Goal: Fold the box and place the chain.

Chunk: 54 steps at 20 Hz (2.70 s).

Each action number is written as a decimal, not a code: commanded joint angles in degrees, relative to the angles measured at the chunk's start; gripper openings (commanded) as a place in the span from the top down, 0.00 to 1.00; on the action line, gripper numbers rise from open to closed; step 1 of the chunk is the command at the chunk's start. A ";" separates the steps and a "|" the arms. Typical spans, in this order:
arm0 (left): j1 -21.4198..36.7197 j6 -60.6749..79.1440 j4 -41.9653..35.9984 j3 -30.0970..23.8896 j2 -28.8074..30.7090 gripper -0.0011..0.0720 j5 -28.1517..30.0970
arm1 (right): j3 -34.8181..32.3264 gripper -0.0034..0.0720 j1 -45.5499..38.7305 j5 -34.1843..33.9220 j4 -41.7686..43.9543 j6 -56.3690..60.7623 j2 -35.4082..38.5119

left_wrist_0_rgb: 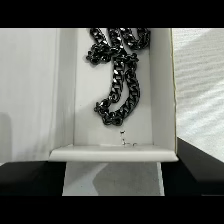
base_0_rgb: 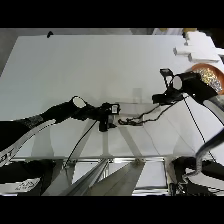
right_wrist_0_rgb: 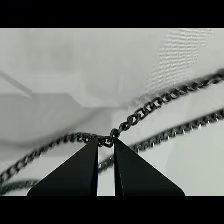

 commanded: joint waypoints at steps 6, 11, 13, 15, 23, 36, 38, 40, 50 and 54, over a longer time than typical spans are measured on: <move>0.04 0.02 0.00 0.04 0.04 0.61 0.00 | 0.07 0.94 13.66 7.67 3.10 0.26 22.16; 0.04 0.02 0.02 0.04 0.04 0.61 0.00 | 0.07 0.93 22.67 6.93 11.65 1.36 27.15; 0.04 0.02 0.02 0.04 0.04 0.61 0.00 | 0.07 0.93 25.42 2.97 12.79 1.36 27.10; 0.04 0.02 0.00 0.04 0.04 0.61 0.00 | 0.07 0.93 27.50 -2.08 13.00 2.23 27.04; 0.04 0.02 0.02 0.04 0.04 0.61 0.00 | -2.01 0.93 28.74 -7.78 13.11 3.08 18.62; 0.04 0.02 0.00 0.04 0.04 0.61 0.00 | 4.22 0.93 9.49 -2.80 5.51 0.66 18.56; 0.04 0.02 0.02 0.04 0.04 0.61 0.00 | 3.39 0.93 4.92 -0.83 2.43 0.66 16.57; 0.04 0.02 0.00 0.04 0.04 0.61 0.02 | 1.60 0.93 1.90 -0.11 1.73 0.63 13.77; 0.04 0.02 0.00 0.04 0.04 0.61 0.00 | -3.65 0.38 0.66 -5.68 1.81 0.63 0.33; 0.04 0.02 0.02 0.04 0.04 0.61 0.00 | -3.65 0.44 0.66 -7.65 1.86 0.66 -2.23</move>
